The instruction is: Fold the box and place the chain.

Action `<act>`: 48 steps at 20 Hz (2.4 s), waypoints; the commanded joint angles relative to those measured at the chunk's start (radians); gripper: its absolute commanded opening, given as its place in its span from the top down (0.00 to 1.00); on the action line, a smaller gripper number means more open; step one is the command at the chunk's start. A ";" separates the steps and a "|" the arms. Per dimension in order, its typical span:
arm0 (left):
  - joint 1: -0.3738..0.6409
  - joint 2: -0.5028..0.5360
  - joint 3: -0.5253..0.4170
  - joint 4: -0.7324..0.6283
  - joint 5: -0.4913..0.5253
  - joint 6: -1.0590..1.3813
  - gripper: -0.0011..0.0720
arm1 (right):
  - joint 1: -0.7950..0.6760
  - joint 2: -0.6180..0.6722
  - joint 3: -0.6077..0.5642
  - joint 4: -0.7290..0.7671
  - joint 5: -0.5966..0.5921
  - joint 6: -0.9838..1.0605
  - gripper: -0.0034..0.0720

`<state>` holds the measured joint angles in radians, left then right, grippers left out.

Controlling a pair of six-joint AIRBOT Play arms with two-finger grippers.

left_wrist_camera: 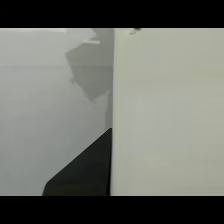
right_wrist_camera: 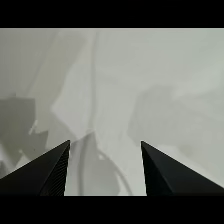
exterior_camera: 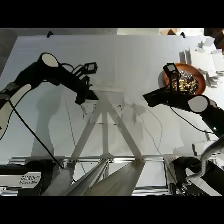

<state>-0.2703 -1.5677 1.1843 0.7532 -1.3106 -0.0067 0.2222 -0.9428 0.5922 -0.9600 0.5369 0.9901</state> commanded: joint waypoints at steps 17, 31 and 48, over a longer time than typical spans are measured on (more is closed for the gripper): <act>-0.079 -0.140 -0.074 -0.076 0.295 0.096 0.98 | 0.000 0.024 0.001 -0.031 -0.051 0.004 0.33; -0.058 -0.106 -0.074 -0.064 0.224 0.183 0.98 | 0.000 0.024 0.001 -0.030 -0.051 0.004 0.33; -0.060 -0.135 -0.074 -0.064 0.229 0.179 0.98 | 0.001 0.072 0.034 0.123 0.270 -0.539 0.30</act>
<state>-0.3294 -1.7016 1.1103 0.6853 -1.0828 0.1722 0.2222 -0.8894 0.6178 -0.9169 0.6643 0.7322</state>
